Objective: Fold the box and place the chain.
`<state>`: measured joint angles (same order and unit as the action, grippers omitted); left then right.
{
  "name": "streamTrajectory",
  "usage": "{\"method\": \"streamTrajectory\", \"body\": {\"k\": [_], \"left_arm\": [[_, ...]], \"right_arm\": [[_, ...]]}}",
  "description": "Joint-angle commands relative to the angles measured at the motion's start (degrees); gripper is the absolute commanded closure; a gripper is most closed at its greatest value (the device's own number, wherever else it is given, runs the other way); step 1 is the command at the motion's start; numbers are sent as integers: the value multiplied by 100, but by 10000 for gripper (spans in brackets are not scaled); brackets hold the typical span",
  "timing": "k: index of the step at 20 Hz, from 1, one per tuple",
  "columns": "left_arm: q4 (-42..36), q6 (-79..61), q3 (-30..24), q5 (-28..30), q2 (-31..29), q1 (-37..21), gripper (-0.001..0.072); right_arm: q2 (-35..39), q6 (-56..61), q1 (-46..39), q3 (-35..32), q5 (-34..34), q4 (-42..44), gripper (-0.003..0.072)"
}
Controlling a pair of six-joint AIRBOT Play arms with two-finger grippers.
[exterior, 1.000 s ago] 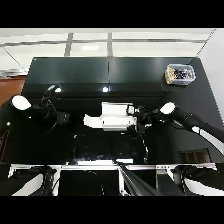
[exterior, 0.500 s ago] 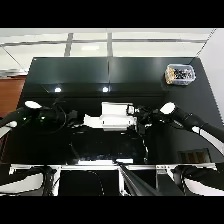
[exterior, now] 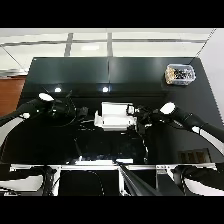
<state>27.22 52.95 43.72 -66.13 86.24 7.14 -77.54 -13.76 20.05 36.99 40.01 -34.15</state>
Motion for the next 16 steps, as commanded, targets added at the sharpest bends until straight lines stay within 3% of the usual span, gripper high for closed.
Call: {"method": "streamTrajectory", "body": {"k": [1,2,3,4,9,13,16], "left_arm": [[-98,-219,168,-321,22,-28,556],[-118,-212,186,-345,22,-24,330],[-142,-175,199,-348,22,-22,151],[-219,-151,199,-358,22,0,127],[-350,-179,201,-476,22,201,131],[-328,-212,267,-472,22,354,322],[-205,63,417,-271,-4,411,322]], "right_arm": [[0,0,7,0,2,0,217],[0,0,7,0,0,0,217],[0,0,7,0,0,0,217],[0,0,7,0,2,0,217],[0,0,7,0,0,0,217],[0,0,7,0,0,0,217],[0,0,7,0,0,0,217]]}}
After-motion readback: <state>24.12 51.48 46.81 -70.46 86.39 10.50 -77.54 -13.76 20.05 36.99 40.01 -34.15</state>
